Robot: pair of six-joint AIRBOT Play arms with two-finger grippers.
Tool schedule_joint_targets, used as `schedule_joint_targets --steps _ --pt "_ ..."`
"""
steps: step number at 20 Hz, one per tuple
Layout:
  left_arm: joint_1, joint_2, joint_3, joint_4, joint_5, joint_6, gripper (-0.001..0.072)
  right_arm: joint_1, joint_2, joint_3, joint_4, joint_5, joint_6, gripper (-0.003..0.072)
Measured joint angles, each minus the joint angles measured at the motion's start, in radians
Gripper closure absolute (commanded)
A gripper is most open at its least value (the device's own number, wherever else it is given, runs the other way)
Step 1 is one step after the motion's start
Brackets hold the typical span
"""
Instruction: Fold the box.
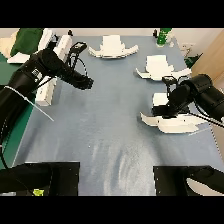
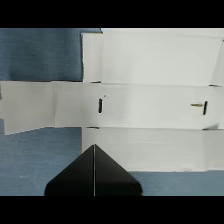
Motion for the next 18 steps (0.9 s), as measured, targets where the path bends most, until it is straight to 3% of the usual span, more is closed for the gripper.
schedule_joint_targets --steps 13,18 --pt "0.0 0.0 0.0 -0.001 0.0 0.0 0.0695 0.0 0.0 0.0 0.0 0.002 0.0 0.0683" --pt "0.0 0.0 0.0 -0.003 0.002 0.0 0.0695 0.0 -0.001 0.0 0.039 0.081 0.009 0.0669"
